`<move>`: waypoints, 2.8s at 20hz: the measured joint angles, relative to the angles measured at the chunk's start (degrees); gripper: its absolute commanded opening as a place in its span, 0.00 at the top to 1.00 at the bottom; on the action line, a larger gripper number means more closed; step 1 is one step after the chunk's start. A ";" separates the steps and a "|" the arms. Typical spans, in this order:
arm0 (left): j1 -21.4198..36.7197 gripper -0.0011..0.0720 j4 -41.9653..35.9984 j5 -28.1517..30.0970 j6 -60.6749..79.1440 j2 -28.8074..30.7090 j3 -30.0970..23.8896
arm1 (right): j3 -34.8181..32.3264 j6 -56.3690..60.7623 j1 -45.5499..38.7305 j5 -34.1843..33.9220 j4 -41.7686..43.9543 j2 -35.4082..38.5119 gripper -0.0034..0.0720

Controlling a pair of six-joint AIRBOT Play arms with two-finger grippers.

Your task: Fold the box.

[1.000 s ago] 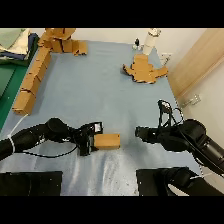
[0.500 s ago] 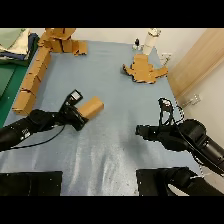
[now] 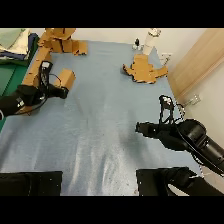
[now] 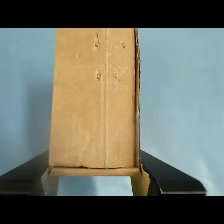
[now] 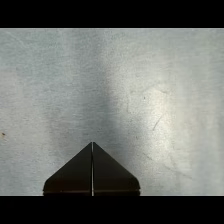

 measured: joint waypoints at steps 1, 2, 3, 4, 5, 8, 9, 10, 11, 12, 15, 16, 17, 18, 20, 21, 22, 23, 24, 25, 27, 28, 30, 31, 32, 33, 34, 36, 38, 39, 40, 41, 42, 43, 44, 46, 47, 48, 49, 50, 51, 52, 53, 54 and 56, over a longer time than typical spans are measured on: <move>1.05 0.26 0.02 0.00 -1.31 -2.51 3.30 | 0.00 0.00 0.00 0.04 -0.13 0.00 0.95; 2.03 0.26 0.02 -0.04 -2.89 -5.31 6.88 | 0.00 0.00 0.00 0.31 -0.17 0.00 0.95; 2.82 0.26 0.04 -0.15 -4.31 -7.87 10.25 | 0.00 0.00 0.00 0.39 -0.13 0.00 0.95; 3.52 0.26 0.04 -0.20 -5.62 -10.56 13.77 | 0.00 0.00 0.00 0.50 -0.13 0.00 0.95; 4.00 0.26 0.04 -0.15 -6.67 -13.16 17.18 | 0.00 0.02 0.00 0.76 -0.11 0.00 0.95; 5.22 0.26 0.20 -0.11 -8.37 -19.71 25.53 | 0.02 0.02 0.00 1.73 -0.09 0.00 0.95; 5.51 0.26 0.28 -0.13 -8.79 -21.46 27.63 | 0.00 0.02 0.00 1.99 -0.04 0.00 0.95; 5.75 0.26 0.31 0.02 -8.92 -22.77 29.20 | 0.00 0.02 0.00 2.32 -0.02 0.00 0.95; 5.97 0.26 0.39 0.35 -9.07 -23.82 30.42 | 0.00 0.02 0.00 2.67 -0.02 0.00 0.95; 6.05 0.26 0.76 0.90 -9.22 -24.72 31.36 | 0.00 0.02 0.00 3.08 -0.07 0.00 0.95; 6.34 0.26 1.36 3.78 -8.59 -26.27 32.89 | 0.00 0.02 0.00 4.98 -0.09 0.00 0.95; 6.40 0.26 1.53 4.55 -7.56 -26.75 33.18 | 0.00 0.02 0.00 5.79 -0.11 0.00 0.95; 6.47 0.26 1.62 5.03 -6.29 -27.10 33.35 | 0.00 0.02 0.00 6.71 -0.15 0.00 0.95; 6.47 0.26 1.77 5.03 -4.66 -27.50 33.53 | 0.00 0.02 0.00 7.52 -0.26 0.00 0.95; 6.47 0.26 2.40 4.09 -1.86 -28.13 33.70 | 0.00 0.02 0.00 8.87 -0.76 0.00 0.95; 6.47 0.26 2.51 3.89 -0.92 -28.33 33.77 | 0.00 0.02 0.00 9.31 -0.90 0.00 0.95; 6.51 0.26 2.64 3.80 -0.20 -28.50 33.83 | 0.00 0.02 0.00 9.53 -1.01 0.00 0.95; 6.54 0.26 2.80 3.61 0.26 -28.68 33.83 | 0.00 0.04 0.00 9.90 -1.14 0.00 0.95; 6.54 0.26 2.89 3.43 0.55 -28.72 33.81 | 0.00 0.04 0.00 10.03 -1.18 0.00 0.95; 6.54 0.26 2.89 3.28 0.74 -28.74 33.81 | 0.00 0.04 0.00 10.27 -1.20 0.00 0.95; 6.62 0.26 3.02 2.51 0.57 -28.85 33.75 | 0.00 0.04 0.00 10.43 -1.38 0.00 0.95; 6.78 0.26 3.02 2.45 -0.09 -28.85 33.77 | 0.00 0.02 0.00 10.49 -1.36 -0.02 0.95; 7.34 0.26 3.45 1.31 -1.11 -28.92 33.70 | 0.00 0.04 0.00 10.60 -1.38 0.00 0.95; 7.65 0.26 4.33 -0.09 -2.21 -28.92 33.70 | 0.00 0.04 0.00 10.62 -1.38 0.00 0.95; 8.04 0.26 5.86 -1.44 -4.28 -28.92 33.70 | 0.00 0.04 0.00 10.64 -1.38 0.00 0.95; 8.57 0.26 8.92 -3.08 -7.74 -28.92 33.70 | 0.00 0.04 0.00 10.64 -1.38 0.00 0.95; 9.03 0.26 12.72 -4.87 -11.58 -28.92 33.77 | 0.00 0.04 0.00 10.64 -1.40 0.00 0.95; 9.77 0.26 22.99 -9.29 -20.41 -28.92 34.27 | 0.00 0.04 0.00 10.67 -1.38 0.00 0.95; 9.92 0.26 32.72 -13.51 -27.87 -28.92 35.36 | 0.00 0.04 0.00 10.69 -1.38 0.00 0.95; 10.08 0.26 36.13 -15.30 -30.99 -28.92 35.98 | 0.00 0.04 0.00 10.71 -1.38 0.00 0.95; 10.12 0.26 38.97 -16.70 -33.31 -28.92 36.59 | 0.00 0.04 0.00 10.73 -1.38 0.00 0.95; 10.12 0.26 41.16 -17.70 -34.80 -28.92 37.09 | 0.00 0.04 0.00 10.75 -1.38 0.00 0.95; 9.99 0.26 42.60 -18.56 -36.09 -28.92 37.51 | 0.00 0.04 0.00 10.80 -1.38 -0.02 0.95; 9.86 0.26 43.85 -19.12 -36.87 -28.92 37.79 | 0.00 0.04 0.00 10.82 -1.36 0.00 0.95; 9.62 0.26 44.70 -19.50 -37.59 -28.92 37.99 | 0.00 0.04 0.00 10.84 -1.36 0.00 0.95; 9.11 0.26 45.99 -20.11 -38.42 -28.92 38.27 | 0.00 0.04 0.00 10.84 -1.25 0.00 0.95; 8.83 0.26 46.36 -20.24 -38.86 -28.92 38.36 | 0.00 0.02 0.02 10.86 -1.20 0.00 0.95; 8.59 0.21 46.51 -20.35 -39.01 -28.92 38.40 | 0.00 0.04 0.00 10.86 -1.20 -0.02 0.95; 8.41 0.07 46.75 -20.55 -39.19 -28.92 38.49 | 0.00 0.04 0.00 10.86 -1.20 0.00 0.95; 8.17 0.06 47.01 -20.59 -39.28 -28.92 38.51 | 0.00 0.02 0.00 10.86 -1.16 0.00 0.95; 8.15 0.06 47.25 -20.65 -39.60 -28.94 38.51 | 0.00 0.02 0.00 10.86 -1.18 -0.02 0.95; 8.11 0.05 47.28 -20.65 -40.09 -28.92 38.53 | 0.02 0.04 0.00 10.86 -1.16 0.02 0.95; 8.11 0.05 47.58 -20.83 -40.61 -28.89 38.53 | 0.00 0.02 0.00 10.86 -1.09 -0.02 0.95; 8.07 0.02 47.65 -21.22 -40.98 -28.76 38.53 | 0.00 0.02 0.00 10.84 -1.14 -0.02 0.95; 7.98 0.01 47.65 -21.11 -41.62 -28.33 38.62 | 0.02 0.02 0.00 10.86 -0.96 -0.02 0.95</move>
